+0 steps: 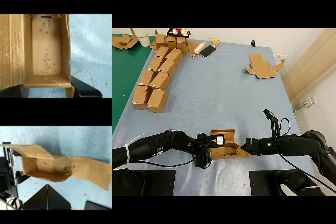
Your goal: Fold the box.
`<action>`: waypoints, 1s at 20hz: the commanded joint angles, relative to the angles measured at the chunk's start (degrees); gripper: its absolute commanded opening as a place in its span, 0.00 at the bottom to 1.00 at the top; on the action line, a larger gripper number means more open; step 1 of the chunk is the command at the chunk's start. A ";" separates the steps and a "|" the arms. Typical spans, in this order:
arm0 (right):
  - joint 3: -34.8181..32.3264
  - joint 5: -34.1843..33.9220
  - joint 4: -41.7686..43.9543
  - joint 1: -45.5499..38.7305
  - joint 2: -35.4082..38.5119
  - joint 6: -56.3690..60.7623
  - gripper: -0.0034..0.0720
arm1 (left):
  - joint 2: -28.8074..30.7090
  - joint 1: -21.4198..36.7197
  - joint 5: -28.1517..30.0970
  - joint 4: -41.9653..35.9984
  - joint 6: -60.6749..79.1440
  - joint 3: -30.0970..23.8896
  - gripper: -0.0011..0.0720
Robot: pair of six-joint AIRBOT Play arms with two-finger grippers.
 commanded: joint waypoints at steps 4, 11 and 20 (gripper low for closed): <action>-0.02 1.05 -0.31 0.00 -0.02 -0.59 0.04 | -0.04 0.04 -1.77 3.54 -2.91 0.39 0.54; -0.13 6.60 17.81 0.00 -14.05 -23.39 0.04 | -0.04 0.04 -1.75 3.54 -2.78 0.39 0.54; -0.02 11.98 30.38 -5.16 -27.98 -42.93 0.04 | -0.04 0.04 -1.90 3.54 -2.75 0.39 0.54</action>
